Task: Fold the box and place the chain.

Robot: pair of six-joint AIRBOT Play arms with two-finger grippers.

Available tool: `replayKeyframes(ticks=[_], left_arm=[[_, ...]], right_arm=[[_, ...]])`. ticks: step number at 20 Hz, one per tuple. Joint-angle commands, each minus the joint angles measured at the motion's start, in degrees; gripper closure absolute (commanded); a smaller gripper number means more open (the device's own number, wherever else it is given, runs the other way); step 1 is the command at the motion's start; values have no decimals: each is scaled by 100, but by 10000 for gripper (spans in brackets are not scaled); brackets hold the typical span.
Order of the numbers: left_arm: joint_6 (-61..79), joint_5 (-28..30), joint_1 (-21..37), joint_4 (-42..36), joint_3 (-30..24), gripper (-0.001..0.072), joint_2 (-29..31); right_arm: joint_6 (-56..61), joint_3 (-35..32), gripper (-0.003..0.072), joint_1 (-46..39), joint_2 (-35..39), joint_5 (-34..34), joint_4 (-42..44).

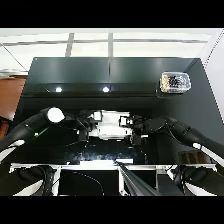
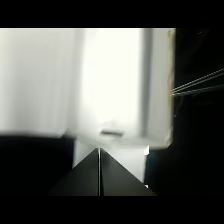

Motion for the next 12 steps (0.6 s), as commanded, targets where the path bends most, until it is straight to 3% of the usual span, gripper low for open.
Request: replayKeyframes(ticks=[1, 4, 6, 9, 12], left_arm=[[-1462, -247, 719, 754, 17, 682, 664], [-4096, -306, 1799, 750, -138, 680, 813], [-5025, -321, 2387, 662, -315, 679, 743], [-5392, -439, 2774, 542, -479, 680, 595], [-5674, -514, 2745, 201, -656, 680, 262]], right_arm=[[-9, -2, 284, -2, -4, 13, -118], [-11, -2, 284, -2, -4, 13, -111], [-9, -2, 284, -2, -4, 13, -114], [-11, -2, 285, -2, -4, 13, -111], [-11, -2, 285, -2, -4, 11, -111]])
